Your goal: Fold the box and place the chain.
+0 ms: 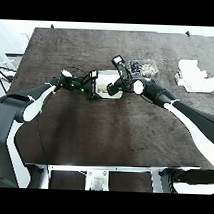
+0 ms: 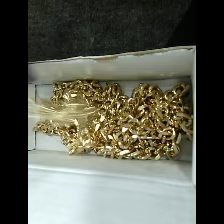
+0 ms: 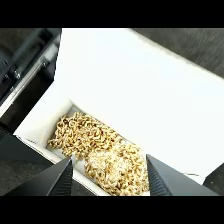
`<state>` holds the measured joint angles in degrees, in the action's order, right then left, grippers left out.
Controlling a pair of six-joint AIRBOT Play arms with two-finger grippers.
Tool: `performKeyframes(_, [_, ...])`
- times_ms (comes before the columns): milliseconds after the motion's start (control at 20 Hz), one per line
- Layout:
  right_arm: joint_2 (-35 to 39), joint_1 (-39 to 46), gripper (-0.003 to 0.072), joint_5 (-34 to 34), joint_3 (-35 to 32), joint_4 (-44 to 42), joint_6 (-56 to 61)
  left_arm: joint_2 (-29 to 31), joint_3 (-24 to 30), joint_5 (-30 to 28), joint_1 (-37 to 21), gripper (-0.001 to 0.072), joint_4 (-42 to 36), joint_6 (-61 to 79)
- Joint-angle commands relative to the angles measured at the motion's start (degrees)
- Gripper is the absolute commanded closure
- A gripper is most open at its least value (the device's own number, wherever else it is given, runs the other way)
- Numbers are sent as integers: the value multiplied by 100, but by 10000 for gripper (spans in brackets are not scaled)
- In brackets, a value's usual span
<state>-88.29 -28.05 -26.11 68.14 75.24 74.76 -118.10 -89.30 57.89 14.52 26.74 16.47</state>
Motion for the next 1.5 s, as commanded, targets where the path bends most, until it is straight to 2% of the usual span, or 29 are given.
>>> performKeyframes(0, [271,4,189,81,74,114,-9,0,-2,11,2,359,0,2])
performKeyframes(250, [1657,433,190,328,160,977,-48,0,-2,2,2,360,0,2])
performKeyframes(350, [1808,966,283,490,269,938,-227,0,-2,2,2,360,0,2])
performKeyframes(450, [1714,1397,292,503,520,503,-678,0,-2,2,2,359,-2,2])
performKeyframes(600, [1279,1825,311,11,984,-1056,-2216,0,-2,4,2,359,-2,2])
performKeyframes(750, [511,2238,311,-1202,1493,-3060,-3921,0,-2,0,2,360,-2,2])
performKeyframes(850, [-44,2417,331,-1797,1755,-3757,-4419,0,-2,2,2,360,-2,2])
performKeyframes(1150, [-1224,2234,331,-2498,2262,-3880,-4996,0,-2,0,2,359,-2,2])
performKeyframes(1450, [-1834,1987,331,-2824,2872,-3877,-4996,0,-2,0,2,360,-2,2])
